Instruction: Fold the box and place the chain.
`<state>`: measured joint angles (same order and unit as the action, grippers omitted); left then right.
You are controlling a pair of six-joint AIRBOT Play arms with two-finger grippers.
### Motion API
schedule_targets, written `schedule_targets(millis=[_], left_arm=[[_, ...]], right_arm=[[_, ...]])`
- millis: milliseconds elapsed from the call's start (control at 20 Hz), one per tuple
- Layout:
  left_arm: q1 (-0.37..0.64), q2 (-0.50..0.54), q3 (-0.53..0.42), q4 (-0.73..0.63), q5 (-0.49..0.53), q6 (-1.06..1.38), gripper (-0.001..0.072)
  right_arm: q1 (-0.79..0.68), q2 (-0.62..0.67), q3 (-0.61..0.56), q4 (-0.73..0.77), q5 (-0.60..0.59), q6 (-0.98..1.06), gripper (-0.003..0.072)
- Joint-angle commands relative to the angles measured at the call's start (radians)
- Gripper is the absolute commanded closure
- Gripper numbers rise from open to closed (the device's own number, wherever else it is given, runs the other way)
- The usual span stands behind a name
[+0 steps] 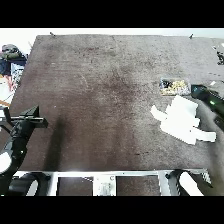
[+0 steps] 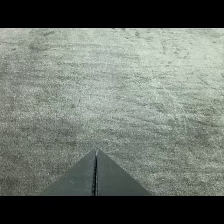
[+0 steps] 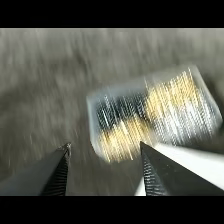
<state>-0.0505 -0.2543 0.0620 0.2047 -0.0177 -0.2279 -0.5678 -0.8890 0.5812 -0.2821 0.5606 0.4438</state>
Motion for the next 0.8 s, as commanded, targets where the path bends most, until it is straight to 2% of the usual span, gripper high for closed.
schedule_targets(millis=[0,50,200,450,600,700,750], left_arm=[[0.0,0.0,0.0,0.0,0.0,0.0,0.0698],[0.0,0.0,0.0,0.0,0.001,0.0,0.0698],[0.0,0.0,0.0,0.0,0.002,0.0,0.0698],[0.0,0.0,0.0,0.0,0.001,0.0,0.0698],[0.0,0.001,0.0,0.0,0.0,0.0,0.0698],[0.0,0.0,0.0,0.0,0.0,0.0,0.0698],[0.0,0.0,0.0,0.0,0.0,0.0,0.0698]], right_arm=[[-0.367,-0.042,0.052,-0.463,0.481,0.381,0.0187],[-0.455,-0.043,0.074,-0.533,0.544,0.427,0.0187],[-0.574,-0.105,0.152,-0.645,0.623,0.509,0.0187],[-0.576,-0.321,0.378,-0.798,0.787,0.522,0.0186],[-0.576,-0.406,0.511,-0.897,0.811,0.522,0.0187],[-0.576,-0.443,0.558,-0.933,0.827,0.519,0.0188],[-0.576,-0.466,0.565,-0.933,0.841,0.497,0.0228]])
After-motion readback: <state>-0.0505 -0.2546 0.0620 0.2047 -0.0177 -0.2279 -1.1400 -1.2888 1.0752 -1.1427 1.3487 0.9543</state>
